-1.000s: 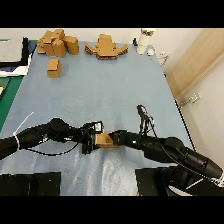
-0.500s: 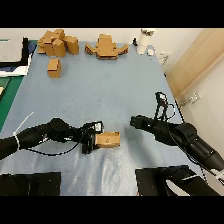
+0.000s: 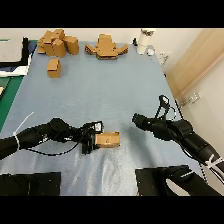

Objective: Fold the box.

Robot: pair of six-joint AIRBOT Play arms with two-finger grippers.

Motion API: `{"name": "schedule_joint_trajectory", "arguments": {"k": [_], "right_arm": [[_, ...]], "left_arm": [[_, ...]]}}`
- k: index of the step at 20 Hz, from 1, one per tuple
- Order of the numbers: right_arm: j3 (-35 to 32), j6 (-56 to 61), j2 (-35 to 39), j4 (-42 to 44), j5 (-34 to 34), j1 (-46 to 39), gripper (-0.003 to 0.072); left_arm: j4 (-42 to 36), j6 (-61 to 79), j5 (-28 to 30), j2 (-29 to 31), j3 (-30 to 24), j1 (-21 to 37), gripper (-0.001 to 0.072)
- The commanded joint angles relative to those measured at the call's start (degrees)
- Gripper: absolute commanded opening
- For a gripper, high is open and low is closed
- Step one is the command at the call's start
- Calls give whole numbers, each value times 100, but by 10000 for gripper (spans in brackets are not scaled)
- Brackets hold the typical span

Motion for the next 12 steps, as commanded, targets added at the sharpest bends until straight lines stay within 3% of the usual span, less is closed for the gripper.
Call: {"name": "schedule_joint_trajectory", "arguments": {"k": [1, 9, 12], "right_arm": [[4, 308, -131, -15, 33, -11, 3], [4, 315, -188, -20, 181, -11, 3], [4, 315, -188, -39, 195, -13, 3]], "left_arm": [[-15, 2, 2, -2, 7, 0, 446], [-59, -39, -22, 22, 20, 4, 446], [-39, -785, 238, 162, 50, 24, 446]]}}
